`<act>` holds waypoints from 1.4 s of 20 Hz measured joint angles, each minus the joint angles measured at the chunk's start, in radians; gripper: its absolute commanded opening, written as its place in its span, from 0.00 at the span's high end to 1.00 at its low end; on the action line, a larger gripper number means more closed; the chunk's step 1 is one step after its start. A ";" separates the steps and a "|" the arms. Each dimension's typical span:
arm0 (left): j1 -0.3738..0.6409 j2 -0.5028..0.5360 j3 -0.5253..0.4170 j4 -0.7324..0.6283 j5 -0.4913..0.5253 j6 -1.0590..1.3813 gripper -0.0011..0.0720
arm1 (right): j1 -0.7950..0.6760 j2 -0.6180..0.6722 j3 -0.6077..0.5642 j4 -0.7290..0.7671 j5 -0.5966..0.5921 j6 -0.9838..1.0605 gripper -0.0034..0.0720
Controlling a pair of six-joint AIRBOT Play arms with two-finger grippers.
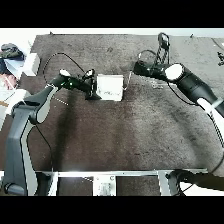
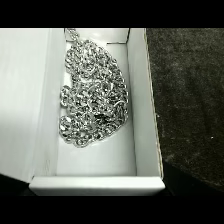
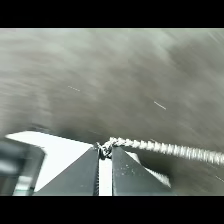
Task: Fold the box and place the chain.
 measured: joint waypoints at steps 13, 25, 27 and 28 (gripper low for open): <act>0.000 0.000 0.000 0.000 0.000 0.000 0.43 | 0.232 -0.028 0.005 0.000 -0.134 0.009 0.94; 0.000 0.000 0.000 0.000 0.000 -0.001 0.43 | 0.025 -0.047 -0.005 -0.158 0.055 0.013 0.59; 0.000 0.000 0.000 0.000 0.000 -0.001 0.43 | -0.055 -0.041 -0.032 -0.195 0.101 0.039 0.59; 0.000 0.000 0.000 0.000 0.000 -0.001 0.43 | -0.098 -0.040 -0.058 -0.212 0.105 0.061 0.59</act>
